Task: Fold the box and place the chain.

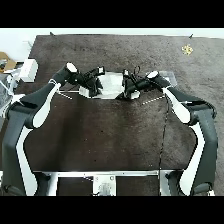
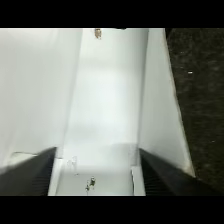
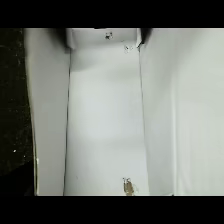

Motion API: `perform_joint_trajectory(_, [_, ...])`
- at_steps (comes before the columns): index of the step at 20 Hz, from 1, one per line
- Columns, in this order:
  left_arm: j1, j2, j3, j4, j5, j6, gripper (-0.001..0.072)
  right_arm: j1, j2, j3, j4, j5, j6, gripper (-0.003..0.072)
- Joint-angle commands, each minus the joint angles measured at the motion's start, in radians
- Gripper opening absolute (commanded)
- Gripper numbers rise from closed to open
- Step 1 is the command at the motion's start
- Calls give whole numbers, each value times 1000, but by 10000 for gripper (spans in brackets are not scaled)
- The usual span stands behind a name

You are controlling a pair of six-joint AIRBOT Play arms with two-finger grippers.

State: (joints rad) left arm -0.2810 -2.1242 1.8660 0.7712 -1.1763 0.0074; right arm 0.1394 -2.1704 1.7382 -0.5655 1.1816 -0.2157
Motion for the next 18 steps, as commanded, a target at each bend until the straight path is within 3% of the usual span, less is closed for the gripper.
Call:
perform_joint_trajectory(1, [0, 0, 0, 0, -3, -30, 687, 1, 0, 0, 2, 0, 3, 446])
perform_joint_trajectory(13, [55, 26, 15, -24, -68, -67, 680, 1, 0, 0, 2, 0, 3, 446])
perform_joint_trajectory(16, [74, 56, 18, -14, -115, -90, 269, 1, 0, 0, 2, 0, 3, 446])
perform_joint_trajectory(17, [90, 71, 18, -13, -146, -97, 102, 1, 0, 0, 2, 0, 3, 446])
perform_joint_trajectory(18, [111, 89, 18, -13, -183, -108, 13, 1, 0, 0, 2, 0, 3, 446])
